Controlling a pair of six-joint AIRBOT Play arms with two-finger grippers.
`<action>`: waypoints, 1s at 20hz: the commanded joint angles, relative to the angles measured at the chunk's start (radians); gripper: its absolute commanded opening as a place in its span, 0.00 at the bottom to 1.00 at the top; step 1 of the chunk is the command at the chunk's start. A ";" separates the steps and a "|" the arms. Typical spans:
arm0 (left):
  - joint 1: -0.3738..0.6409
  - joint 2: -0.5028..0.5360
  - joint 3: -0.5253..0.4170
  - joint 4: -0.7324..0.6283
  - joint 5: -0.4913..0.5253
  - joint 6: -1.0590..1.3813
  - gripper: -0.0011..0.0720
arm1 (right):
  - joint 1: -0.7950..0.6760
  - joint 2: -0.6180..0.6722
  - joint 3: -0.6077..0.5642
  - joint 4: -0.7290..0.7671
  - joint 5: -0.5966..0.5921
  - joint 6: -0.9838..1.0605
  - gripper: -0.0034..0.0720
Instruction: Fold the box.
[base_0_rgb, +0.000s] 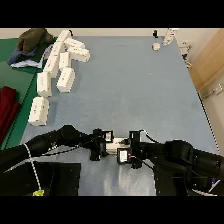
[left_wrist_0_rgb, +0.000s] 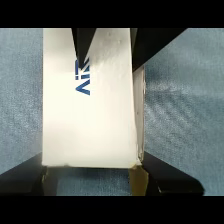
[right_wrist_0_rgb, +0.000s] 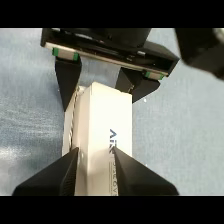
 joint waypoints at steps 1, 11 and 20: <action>0.001 0.001 0.000 0.000 0.000 -0.001 0.66 | 0.002 0.009 0.001 0.012 -0.006 0.000 0.52; 0.000 0.001 0.000 0.000 0.000 0.000 0.66 | 0.000 0.172 0.004 0.021 -0.018 0.202 0.48; 0.000 0.001 0.000 0.000 0.000 0.000 0.66 | 0.000 0.175 -0.225 0.113 0.413 0.734 0.05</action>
